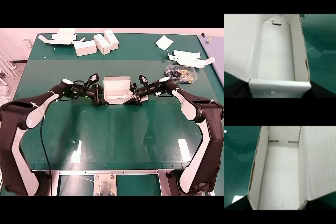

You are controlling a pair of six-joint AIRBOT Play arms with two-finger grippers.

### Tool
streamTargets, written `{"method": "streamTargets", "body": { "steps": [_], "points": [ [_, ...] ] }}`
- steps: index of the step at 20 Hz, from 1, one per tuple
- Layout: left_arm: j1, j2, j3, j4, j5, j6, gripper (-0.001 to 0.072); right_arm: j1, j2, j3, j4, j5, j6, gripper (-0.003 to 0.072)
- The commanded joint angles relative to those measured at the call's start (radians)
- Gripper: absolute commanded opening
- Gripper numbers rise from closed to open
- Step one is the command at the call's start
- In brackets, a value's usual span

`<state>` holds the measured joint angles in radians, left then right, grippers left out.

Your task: Fold the box and place the chain.

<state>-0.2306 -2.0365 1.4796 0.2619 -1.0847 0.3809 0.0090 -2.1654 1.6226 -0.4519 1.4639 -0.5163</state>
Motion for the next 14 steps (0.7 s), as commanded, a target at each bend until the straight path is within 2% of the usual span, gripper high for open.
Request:
{"method": "streamTargets", "body": {
  "steps": [1, 14],
  "points": [
    [-0.002, -0.008, 0.001, -0.007, 0.010, 0.021, 0.0674, 0.001, 0.000, 0.000, -0.002, 0.003, 0.000, 0.0482],
    [-0.003, -0.024, 0.002, -0.031, 0.021, 0.073, 0.0673, 0.001, 0.000, 0.000, -0.002, 0.003, 0.000, 0.0482]
  ]
}}
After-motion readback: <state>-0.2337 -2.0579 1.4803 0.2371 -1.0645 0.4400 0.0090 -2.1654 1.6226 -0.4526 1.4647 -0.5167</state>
